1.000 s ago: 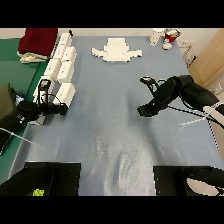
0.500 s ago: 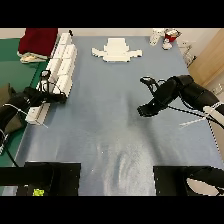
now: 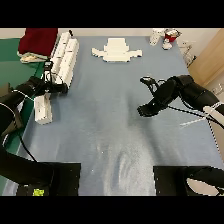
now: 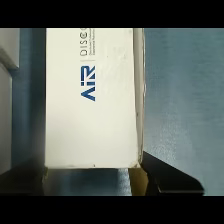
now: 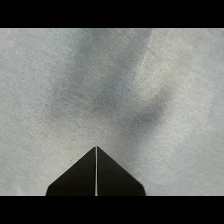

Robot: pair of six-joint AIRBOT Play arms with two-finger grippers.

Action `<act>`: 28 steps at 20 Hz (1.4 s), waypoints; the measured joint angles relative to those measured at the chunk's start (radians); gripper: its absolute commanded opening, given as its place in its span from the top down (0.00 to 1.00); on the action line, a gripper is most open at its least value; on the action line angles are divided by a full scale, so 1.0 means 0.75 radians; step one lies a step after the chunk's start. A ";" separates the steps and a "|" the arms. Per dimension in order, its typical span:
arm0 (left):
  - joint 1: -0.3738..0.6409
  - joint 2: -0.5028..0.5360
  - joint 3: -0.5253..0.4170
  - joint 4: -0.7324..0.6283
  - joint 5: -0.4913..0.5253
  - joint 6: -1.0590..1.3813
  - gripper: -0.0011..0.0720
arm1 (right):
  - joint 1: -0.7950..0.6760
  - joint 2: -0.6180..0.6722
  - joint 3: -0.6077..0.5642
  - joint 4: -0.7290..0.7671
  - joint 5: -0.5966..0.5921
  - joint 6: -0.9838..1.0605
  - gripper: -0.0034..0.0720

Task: Fold the box.

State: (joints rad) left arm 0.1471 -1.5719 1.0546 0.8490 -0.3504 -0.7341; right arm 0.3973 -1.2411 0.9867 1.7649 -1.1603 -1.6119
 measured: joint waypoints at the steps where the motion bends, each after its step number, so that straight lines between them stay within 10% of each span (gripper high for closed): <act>1: -0.001 -0.018 0.030 0.000 0.001 0.000 0.36 | 0.000 0.000 0.000 0.000 0.000 0.000 0.95; 28: -0.006 -0.155 0.172 0.013 0.006 0.016 0.36 | -0.001 0.000 0.000 0.000 0.000 0.000 0.95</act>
